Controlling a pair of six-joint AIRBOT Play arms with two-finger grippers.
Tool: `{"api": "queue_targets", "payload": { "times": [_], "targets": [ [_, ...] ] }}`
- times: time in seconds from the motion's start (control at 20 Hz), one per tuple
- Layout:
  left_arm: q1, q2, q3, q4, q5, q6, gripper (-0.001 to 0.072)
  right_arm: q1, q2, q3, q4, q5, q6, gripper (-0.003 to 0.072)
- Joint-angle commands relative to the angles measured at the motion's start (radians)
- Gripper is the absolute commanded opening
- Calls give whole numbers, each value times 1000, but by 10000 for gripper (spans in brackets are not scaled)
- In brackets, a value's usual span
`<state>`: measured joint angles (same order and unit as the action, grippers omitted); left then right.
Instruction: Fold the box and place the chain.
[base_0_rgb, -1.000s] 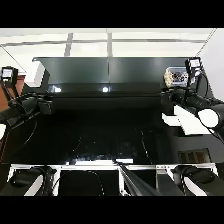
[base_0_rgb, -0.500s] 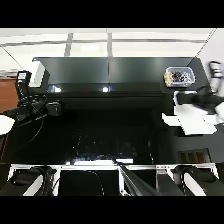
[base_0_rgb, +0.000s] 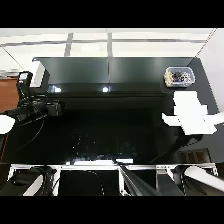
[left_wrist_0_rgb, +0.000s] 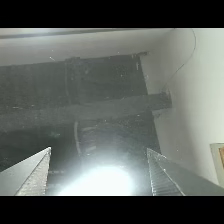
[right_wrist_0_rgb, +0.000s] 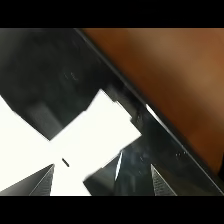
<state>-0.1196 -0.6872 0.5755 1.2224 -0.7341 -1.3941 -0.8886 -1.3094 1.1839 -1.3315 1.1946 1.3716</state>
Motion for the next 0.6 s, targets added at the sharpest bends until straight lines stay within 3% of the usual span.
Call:
{"api": "queue_targets", "payload": {
  "times": [0.0,0.1,0.25,0.4,0.45,0.5,0.55],
  "targets": [
    [-1,-1,0,0,0,0,710,-76,-264,175,57,181,-198,716],
    [-1,-1,0,0,-1,0,709,-69,-333,200,60,154,-292,716],
    [-1,-3,0,-1,-1,-1,709,-58,-389,205,190,155,-454,715],
    [-1,-7,0,-4,-1,-1,708,-42,-400,205,226,161,-494,714],
    [-1,-7,0,-4,-2,-1,707,-35,-400,205,206,174,-494,621],
    [-1,-7,0,-4,-3,-1,707,-29,-399,206,175,190,-492,416],
    [-1,-7,0,-4,-3,0,707,-25,-397,206,150,208,-489,165]
  ]
}}
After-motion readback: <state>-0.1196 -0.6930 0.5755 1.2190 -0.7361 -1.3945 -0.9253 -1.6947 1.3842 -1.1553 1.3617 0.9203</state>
